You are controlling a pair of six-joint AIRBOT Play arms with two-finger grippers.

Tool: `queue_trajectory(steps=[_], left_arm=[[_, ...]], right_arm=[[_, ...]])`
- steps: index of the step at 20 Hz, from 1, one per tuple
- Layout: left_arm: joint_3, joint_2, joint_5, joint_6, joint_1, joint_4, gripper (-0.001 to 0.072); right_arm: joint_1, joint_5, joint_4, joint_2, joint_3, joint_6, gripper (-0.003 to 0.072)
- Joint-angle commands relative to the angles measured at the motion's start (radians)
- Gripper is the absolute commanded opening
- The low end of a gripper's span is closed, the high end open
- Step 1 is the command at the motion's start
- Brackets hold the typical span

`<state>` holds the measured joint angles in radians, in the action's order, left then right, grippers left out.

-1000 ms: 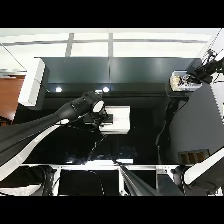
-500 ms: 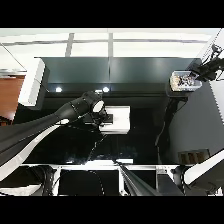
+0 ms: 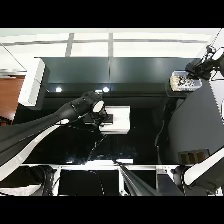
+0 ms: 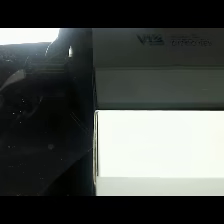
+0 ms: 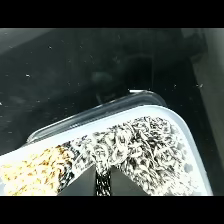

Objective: Fold the box and place the chain.

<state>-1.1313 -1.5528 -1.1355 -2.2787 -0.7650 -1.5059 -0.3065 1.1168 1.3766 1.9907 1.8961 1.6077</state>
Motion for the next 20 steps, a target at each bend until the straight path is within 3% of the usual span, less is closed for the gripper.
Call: queue_trajectory(steps=[1,6,8,12,18,20], left_arm=[[0.000,-0.001,0.001,0.000,0.001,0.000,0.0032],[0.000,-0.001,0.001,0.000,0.001,0.000,0.0031],[0.000,-0.001,0.001,0.000,0.001,0.000,0.0031],[0.000,-0.001,0.001,0.000,0.001,0.000,0.0031],[0.000,-0.001,0.001,0.000,0.001,0.000,0.0031],[0.000,-0.001,0.001,0.000,0.001,0.000,0.0031]], right_arm=[[0.003,0.017,0.043,-0.079,0.000,-0.018,0.0015],[-0.002,-0.018,0.041,-0.364,0.006,-0.107,0.0012],[-0.004,-0.008,0.032,-0.454,0.058,-0.107,0.0012],[-0.004,0.010,-0.053,-0.596,0.174,-0.106,0.0012],[-0.004,0.009,-0.182,-0.764,0.174,-0.133,0.0012],[-0.003,0.070,-0.261,-0.801,0.174,-0.145,0.0012]])
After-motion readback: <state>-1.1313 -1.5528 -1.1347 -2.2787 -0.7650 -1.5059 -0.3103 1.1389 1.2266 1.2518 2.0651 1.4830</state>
